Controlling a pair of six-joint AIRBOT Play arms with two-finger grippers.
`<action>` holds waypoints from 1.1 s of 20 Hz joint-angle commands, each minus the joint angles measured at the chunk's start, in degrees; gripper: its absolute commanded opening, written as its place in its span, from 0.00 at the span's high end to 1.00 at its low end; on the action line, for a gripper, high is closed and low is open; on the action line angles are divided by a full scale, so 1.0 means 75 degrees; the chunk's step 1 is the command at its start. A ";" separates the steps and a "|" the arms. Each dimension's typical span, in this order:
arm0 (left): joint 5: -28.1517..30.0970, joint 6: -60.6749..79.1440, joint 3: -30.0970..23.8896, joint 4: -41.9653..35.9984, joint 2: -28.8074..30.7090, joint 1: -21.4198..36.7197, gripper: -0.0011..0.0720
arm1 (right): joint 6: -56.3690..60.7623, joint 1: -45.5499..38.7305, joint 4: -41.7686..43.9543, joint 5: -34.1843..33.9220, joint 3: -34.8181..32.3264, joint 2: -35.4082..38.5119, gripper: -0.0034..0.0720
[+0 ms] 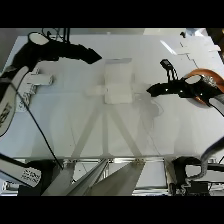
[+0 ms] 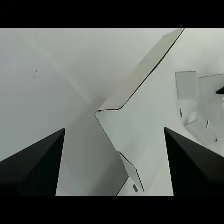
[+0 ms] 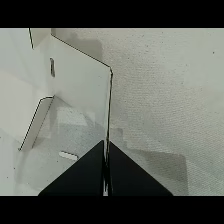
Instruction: Fold the box and place the chain.
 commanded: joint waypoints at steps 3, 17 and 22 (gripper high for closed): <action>-0.0306 -0.0819 0.0577 0.0248 -0.1102 -0.0219 0.03 | 0.0003 0.0009 0.0003 0.0003 0.0003 -0.0006 0.94; -0.0108 -0.1023 0.0580 0.0574 -0.1483 -0.0810 0.03 | 0.0003 0.0009 0.0003 0.0003 0.0003 -0.0006 0.94; -0.0717 -0.0152 0.0580 0.0277 -0.1483 -0.0901 0.12 | 0.0003 0.0009 0.0003 0.0003 0.0003 -0.0006 0.94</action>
